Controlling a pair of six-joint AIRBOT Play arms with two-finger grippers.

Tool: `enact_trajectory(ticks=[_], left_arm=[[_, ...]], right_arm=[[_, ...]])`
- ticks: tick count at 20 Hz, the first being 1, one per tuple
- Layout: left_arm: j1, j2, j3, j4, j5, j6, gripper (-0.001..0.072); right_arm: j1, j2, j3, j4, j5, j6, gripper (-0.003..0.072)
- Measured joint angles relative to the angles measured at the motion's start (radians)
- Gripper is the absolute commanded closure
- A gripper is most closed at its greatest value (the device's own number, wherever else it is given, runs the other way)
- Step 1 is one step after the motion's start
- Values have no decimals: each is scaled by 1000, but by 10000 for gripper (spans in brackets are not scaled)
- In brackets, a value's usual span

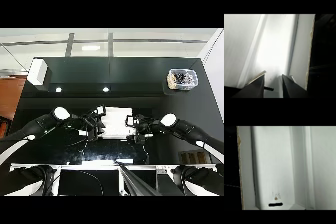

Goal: Fold the box and place the chain.

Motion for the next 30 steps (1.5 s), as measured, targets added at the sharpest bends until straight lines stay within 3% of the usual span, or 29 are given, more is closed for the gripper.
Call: enact_trajectory(ticks=[1,3,4,5,6,7,8,9,15,18,21,24,26,30], left_arm=[[-2,-2,0,-2,3,0,414],[-6,-5,0,-6,5,0,186],[-8,-5,0,-7,8,2,261],[-10,-6,0,-7,11,-1,477],[-11,-7,0,-8,5,0,404],[-12,-7,0,-11,3,0,386],[-12,-7,0,-12,3,-1,595],[-12,-6,0,-11,-1,-1,679],[67,87,11,161,-77,-205,680],[226,193,3,283,-131,-431,678],[463,258,-32,341,-204,-713,677],[662,278,-81,338,-272,-945,676],[739,283,-126,298,-286,-1039,677],[755,262,-211,187,-282,-1121,677]], right_arm=[[0,0,0,0,0,0,214],[0,0,0,0,0,0,214],[0,0,0,0,0,0,213],[0,0,0,0,0,0,214],[0,0,0,0,0,0,214],[0,0,0,0,0,0,214],[0,0,0,0,0,0,213],[0,0,0,0,0,0,213],[0,0,0,0,0,-1,214],[0,0,0,0,0,0,214],[0,0,0,0,0,0,214],[0,0,0,0,-1,0,214],[0,0,0,0,-1,0,213],[0,0,0,0,-1,0,214]])
